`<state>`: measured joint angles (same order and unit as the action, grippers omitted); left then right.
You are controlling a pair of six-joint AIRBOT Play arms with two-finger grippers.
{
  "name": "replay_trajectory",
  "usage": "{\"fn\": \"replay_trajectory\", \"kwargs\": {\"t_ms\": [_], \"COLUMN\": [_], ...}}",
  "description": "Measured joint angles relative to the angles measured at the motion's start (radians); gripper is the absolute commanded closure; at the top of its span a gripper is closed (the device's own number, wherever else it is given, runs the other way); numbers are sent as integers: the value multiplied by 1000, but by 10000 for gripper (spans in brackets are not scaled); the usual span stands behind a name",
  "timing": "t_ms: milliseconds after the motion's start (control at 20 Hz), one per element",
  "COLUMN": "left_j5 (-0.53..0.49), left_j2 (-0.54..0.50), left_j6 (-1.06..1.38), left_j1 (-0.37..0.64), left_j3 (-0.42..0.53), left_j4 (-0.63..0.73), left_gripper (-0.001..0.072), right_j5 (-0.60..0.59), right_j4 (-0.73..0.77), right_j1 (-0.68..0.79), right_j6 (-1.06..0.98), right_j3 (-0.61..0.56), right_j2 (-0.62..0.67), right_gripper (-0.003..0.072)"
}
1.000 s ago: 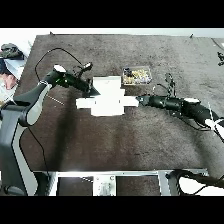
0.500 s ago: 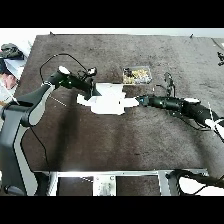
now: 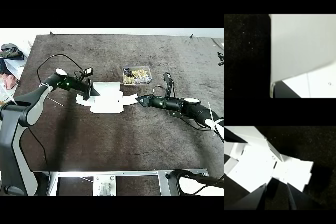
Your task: Fold the box and place the chain.
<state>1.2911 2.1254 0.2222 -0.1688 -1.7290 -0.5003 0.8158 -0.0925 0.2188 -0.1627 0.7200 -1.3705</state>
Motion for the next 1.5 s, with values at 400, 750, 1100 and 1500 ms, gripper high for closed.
{"fn": "replay_trajectory", "kwargs": {"t_ms": [400,750,1100,1500], "left_j5": [-32,-46,-45,-45], "left_j2": [2,2,2,2], "left_j6": [11,13,14,14], "left_j1": [1,1,1,1], "left_j3": [18,29,30,30], "left_j4": [-20,-31,-33,-34], "left_gripper": [699,697,697,697], "right_j5": [54,-8,-175,-220], "right_j4": [-14,-78,-269,-495], "right_j1": [-30,-175,-333,-388], "right_j6": [243,579,645,519], "right_j3": [0,0,56,202], "right_j2": [0,0,-42,-168], "right_gripper": [211,38,39,46]}}
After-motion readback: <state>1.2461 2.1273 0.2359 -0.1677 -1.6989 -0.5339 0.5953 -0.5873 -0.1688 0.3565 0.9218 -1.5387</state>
